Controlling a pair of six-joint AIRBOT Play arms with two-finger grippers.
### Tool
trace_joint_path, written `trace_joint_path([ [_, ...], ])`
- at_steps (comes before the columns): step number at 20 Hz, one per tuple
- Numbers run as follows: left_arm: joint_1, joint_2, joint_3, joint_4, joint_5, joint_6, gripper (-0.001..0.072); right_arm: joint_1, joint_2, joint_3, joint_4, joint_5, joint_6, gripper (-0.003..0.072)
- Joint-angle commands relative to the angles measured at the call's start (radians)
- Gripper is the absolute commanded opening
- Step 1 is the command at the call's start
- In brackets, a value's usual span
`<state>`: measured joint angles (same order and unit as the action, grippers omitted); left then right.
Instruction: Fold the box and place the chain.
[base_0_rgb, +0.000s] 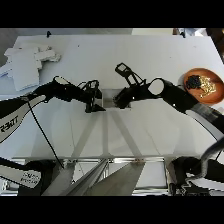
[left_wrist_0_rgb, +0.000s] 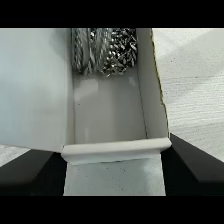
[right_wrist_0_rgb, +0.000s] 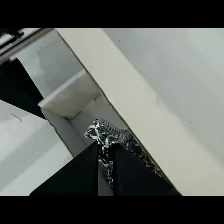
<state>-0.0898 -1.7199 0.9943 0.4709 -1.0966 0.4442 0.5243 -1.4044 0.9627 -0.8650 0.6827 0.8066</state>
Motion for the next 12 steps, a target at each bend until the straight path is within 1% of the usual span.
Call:
trace_joint_path([
  [1, 0.001, 0.001, 0.001, 0.000, 0.000, 0.000, 0.0280, 0.004, -0.074, 0.001, -0.028, 0.066, 0.008, 0.0010],
  [2, 0.001, 0.001, 0.001, 0.000, 0.000, 0.000, 0.0280, 0.004, -0.082, 0.001, -0.027, 0.089, 0.008, 0.0058],
  [3, 0.001, 0.001, 0.001, 0.000, 0.000, 0.000, 0.0280, 0.004, -0.082, 0.001, -0.026, 0.104, 0.008, 0.0204],
  [4, 0.001, 0.001, 0.001, 0.000, 0.000, 0.000, 0.0280, 0.004, -0.078, 0.001, -0.021, 0.117, 0.008, 0.0261],
  [7, 0.001, 0.001, 0.001, 0.000, 0.000, 0.000, 0.0280, 0.004, -0.030, 0.001, -0.019, 0.165, 0.009, 0.0261],
  [12, 0.001, 0.001, 0.001, 0.000, 0.000, 0.000, 0.0280, 0.003, 0.121, 0.001, -0.012, 0.260, 0.009, 0.0261],
])
